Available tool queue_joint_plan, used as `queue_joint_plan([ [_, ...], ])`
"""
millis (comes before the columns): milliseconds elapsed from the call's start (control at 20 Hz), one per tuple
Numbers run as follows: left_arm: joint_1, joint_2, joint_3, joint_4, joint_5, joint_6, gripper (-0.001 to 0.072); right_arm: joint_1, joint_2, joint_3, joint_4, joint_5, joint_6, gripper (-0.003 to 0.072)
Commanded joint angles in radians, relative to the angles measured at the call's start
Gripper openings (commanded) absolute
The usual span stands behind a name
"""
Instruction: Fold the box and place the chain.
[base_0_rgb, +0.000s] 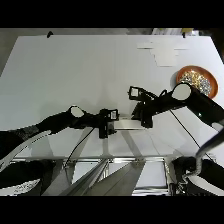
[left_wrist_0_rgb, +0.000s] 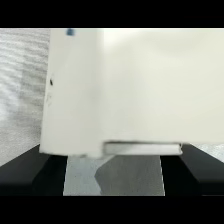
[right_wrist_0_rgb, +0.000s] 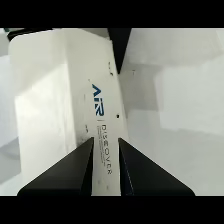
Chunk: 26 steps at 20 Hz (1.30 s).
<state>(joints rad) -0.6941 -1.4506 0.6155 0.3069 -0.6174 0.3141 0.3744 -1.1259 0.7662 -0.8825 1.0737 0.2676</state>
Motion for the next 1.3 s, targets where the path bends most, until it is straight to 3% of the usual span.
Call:
queue_joint_plan([
  [0, 0.001, 0.001, 0.000, 0.000, 0.000, 0.000, 0.0207, 0.019, 0.059, -0.038, -0.001, -0.012, -0.022, 0.0181],
  [300, 0.001, 0.001, 0.000, 0.000, 0.000, 0.000, 0.0207, 0.061, 0.071, -0.038, -0.076, 0.016, -0.003, 0.0182],
  [500, 0.001, 0.001, 0.000, 0.000, 0.000, 0.000, 0.0207, 0.079, 0.091, -0.038, -0.079, 0.014, -0.003, 0.0277],
  [750, 0.001, 0.001, 0.000, 0.000, 0.000, 0.000, 0.0207, 0.092, 0.093, -0.038, -0.108, 0.002, -0.003, 0.0277],
  [850, 0.001, 0.001, 0.000, 0.000, 0.000, 0.000, 0.0207, 0.092, 0.092, -0.038, -0.151, -0.019, -0.002, 0.0208],
  [1150, 0.001, 0.001, 0.000, 0.000, 0.000, 0.000, 0.0207, 0.092, 0.092, -0.038, -0.182, -0.024, -0.003, 0.0145],
  [1200, 0.001, 0.001, 0.000, 0.000, 0.000, 0.000, 0.0207, 0.092, 0.092, -0.038, -0.182, -0.021, -0.003, 0.0084],
  [1250, 0.001, 0.001, 0.000, 0.000, 0.000, 0.000, 0.0207, 0.092, 0.092, -0.038, -0.182, -0.017, -0.003, 0.0074],
])
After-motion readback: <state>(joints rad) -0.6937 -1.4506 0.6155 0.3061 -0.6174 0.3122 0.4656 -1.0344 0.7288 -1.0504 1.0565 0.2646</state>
